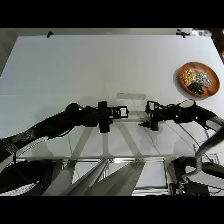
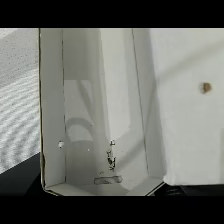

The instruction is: Fold the box and place the chain.

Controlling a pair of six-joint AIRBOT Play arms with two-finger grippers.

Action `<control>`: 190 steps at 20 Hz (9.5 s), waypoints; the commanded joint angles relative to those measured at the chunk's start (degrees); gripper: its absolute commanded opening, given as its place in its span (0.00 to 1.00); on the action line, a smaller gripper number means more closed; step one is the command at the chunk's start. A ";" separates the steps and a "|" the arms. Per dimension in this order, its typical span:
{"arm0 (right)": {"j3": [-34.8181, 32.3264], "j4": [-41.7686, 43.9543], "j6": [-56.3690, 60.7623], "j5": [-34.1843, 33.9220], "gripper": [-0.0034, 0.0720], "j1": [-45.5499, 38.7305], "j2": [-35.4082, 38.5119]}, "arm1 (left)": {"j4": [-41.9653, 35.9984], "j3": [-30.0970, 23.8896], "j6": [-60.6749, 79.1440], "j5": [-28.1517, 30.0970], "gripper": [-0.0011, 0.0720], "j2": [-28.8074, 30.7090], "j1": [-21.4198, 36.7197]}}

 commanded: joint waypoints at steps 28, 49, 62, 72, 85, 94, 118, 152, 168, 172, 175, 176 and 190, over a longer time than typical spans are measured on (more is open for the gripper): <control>0.00 0.00 0.00 0.02 0.59 0.02 -0.04 | -4.09 0.00 10.14 6.67 0.30 -0.07 6.49; 0.00 0.00 0.00 0.00 0.59 0.02 -0.04 | -9.77 0.00 12.59 -2.51 0.29 -0.42 3.30; 0.00 0.02 0.00 0.02 0.59 0.02 -0.04 | -11.13 0.02 12.50 -9.70 0.23 -1.36 -0.79; 0.00 0.02 0.00 0.02 0.59 0.02 -0.04 | -13.29 0.13 12.50 -14.27 0.23 -4.76 -3.32; 0.00 0.02 0.00 0.02 0.59 0.02 -0.04 | -13.40 0.24 10.29 -16.24 0.59 -4.87 -4.11; 0.00 0.02 0.00 0.02 0.59 0.02 -0.04 | -13.09 0.24 2.71 -7.58 0.05 6.78 -4.02; 0.00 0.00 0.00 0.02 0.59 0.02 -0.04 | -17.92 0.20 -46.99 24.61 0.03 0.76 26.21; 0.00 0.00 0.00 0.02 0.59 0.02 -0.04 | -31.06 0.22 -38.84 14.49 0.03 -0.66 16.87; 0.00 0.02 0.00 0.02 0.59 0.02 -0.04 | -32.57 0.24 -38.66 9.55 0.33 -0.55 11.74; 0.00 0.00 0.00 0.02 0.59 0.02 -0.04 | -32.68 0.24 -37.40 10.43 0.33 -0.55 11.76; 0.00 0.00 0.00 0.02 0.59 0.02 -0.04 | -32.81 0.24 -37.42 10.60 0.33 -0.55 11.74; 0.00 0.02 0.00 0.02 0.59 0.02 -0.04 | -33.09 0.24 -37.42 10.36 0.33 -0.55 11.74; 0.00 0.02 0.00 0.02 0.59 0.02 -0.04 | -33.83 0.96 -40.06 9.01 0.58 -0.79 11.72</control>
